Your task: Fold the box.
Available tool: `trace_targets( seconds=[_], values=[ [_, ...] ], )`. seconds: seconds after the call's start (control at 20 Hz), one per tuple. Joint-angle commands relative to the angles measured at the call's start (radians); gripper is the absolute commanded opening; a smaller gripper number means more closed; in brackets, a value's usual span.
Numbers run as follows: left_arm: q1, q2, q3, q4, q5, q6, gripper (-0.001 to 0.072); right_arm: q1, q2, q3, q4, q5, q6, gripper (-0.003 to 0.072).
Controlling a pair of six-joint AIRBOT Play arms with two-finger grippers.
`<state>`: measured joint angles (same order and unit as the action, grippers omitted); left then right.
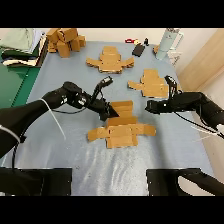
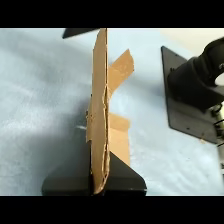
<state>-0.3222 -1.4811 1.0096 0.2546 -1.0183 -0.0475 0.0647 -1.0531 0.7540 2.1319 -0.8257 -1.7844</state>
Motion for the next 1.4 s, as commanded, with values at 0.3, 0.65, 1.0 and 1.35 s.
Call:
trace_targets(
  seconds=[0.3,0.65,1.0,1.35],
  values=[
    [-0.096,0.055,-0.163,-0.039,0.208,0.288,0.001,-0.006,0.0,0.011,0.051,0.047,0.031,0.0004],
    [-0.094,0.042,-0.165,-0.038,0.216,0.287,0.0012,0.082,0.0,0.01,0.042,0.02,0.031,0.0004],
    [-0.094,0.035,-0.165,-0.038,0.215,0.286,0.0013,0.093,0.003,0.011,0.035,-0.024,0.029,0.0003],
    [-0.095,0.035,-0.165,-0.038,0.215,0.286,0.0013,0.318,0.275,-0.051,-0.377,-0.325,0.226,0.0001]
  ],
)
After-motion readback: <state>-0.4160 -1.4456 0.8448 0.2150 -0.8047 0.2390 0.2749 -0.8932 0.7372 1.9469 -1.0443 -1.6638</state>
